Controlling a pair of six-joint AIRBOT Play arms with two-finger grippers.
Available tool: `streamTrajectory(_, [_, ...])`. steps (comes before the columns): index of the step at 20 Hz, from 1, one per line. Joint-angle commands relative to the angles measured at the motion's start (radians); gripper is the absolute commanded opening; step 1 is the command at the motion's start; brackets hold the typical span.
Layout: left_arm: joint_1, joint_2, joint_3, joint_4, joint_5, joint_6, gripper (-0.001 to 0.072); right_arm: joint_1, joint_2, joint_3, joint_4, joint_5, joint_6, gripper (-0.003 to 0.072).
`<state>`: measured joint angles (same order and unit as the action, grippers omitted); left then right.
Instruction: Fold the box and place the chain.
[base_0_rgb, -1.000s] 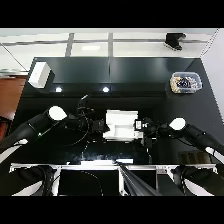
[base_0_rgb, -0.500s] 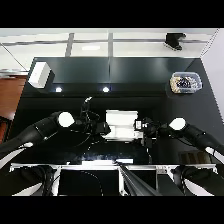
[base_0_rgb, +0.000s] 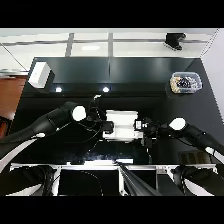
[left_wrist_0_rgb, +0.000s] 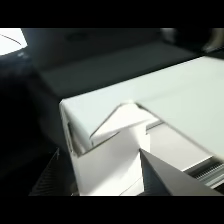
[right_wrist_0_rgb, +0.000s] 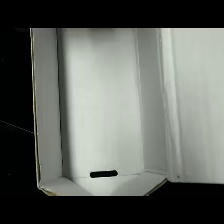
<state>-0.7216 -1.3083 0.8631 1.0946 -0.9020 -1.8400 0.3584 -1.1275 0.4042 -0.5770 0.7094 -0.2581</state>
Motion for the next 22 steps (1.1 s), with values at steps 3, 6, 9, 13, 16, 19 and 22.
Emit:
streamTrajectory(3, [-0.023, -0.011, 0.082, 0.1, -0.097, -0.083, 0.0571, 0.0, 0.0, 0.0, 0.0, 0.001, 0.0, 0.0316])
streamTrajectory(6, [-0.052, -0.013, 0.087, 0.101, -0.093, -0.132, 0.0496, 0.0, 0.0, 0.0, 0.0, 0.001, 0.0, 0.0316])
streamTrajectory(9, [-0.081, -0.013, 0.087, 0.103, -0.066, -0.182, 0.0479, 0.0, 0.0, 0.0, 0.0, 0.001, 0.0, 0.0316])
streamTrajectory(13, [-0.089, -0.013, 0.088, 0.131, -0.045, -0.198, 0.0338, 0.0, 0.0, 0.0, 0.0, 0.0, 0.0, 0.0317])
streamTrajectory(16, [-0.089, -0.017, 0.088, 0.199, -0.06, -0.265, 0.0338, 0.0, 0.0, 0.0, 0.0, 0.001, 0.0, 0.0317])
streamTrajectory(19, [-0.09, -0.039, 0.097, 0.21, -0.074, -0.285, 0.0338, 0.0, 0.0, 0.0, 0.0, 0.0, 0.0, 0.0317])
streamTrajectory(22, [-0.112, -0.091, 0.141, 0.243, -0.097, -0.286, 0.0332, 0.0, 0.0, 0.0, 0.0, 0.0, 0.0, 0.0316])
